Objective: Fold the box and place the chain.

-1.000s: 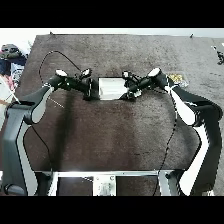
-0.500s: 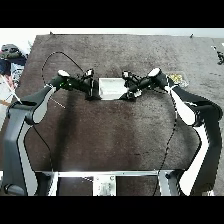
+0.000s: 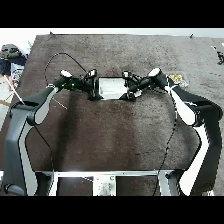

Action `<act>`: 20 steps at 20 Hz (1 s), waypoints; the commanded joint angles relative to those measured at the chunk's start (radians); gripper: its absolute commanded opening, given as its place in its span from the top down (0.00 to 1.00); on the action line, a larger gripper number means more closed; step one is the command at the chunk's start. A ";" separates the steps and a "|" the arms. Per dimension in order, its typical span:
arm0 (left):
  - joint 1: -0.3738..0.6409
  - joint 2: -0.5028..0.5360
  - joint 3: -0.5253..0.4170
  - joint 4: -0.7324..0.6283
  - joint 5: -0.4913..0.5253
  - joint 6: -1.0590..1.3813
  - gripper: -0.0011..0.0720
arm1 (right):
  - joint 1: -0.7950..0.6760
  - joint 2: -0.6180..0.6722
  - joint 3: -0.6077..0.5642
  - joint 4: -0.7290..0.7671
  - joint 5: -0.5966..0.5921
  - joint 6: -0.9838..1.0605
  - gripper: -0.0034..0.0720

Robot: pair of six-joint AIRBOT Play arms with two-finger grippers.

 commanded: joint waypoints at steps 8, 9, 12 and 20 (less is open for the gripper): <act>-0.013 -0.010 0.000 0.007 0.030 0.002 0.01 | 0.000 0.000 0.000 0.000 0.001 0.000 0.34; -0.013 -0.010 0.000 0.006 0.031 0.002 0.01 | 0.000 0.000 0.000 0.000 0.001 0.000 0.34; -0.013 -0.010 0.000 0.007 0.030 0.001 0.02 | 0.000 0.000 0.000 0.000 0.001 0.000 0.34; -0.013 -0.010 0.000 0.036 0.027 -0.003 0.35 | 0.000 0.000 0.000 0.000 0.001 0.000 0.34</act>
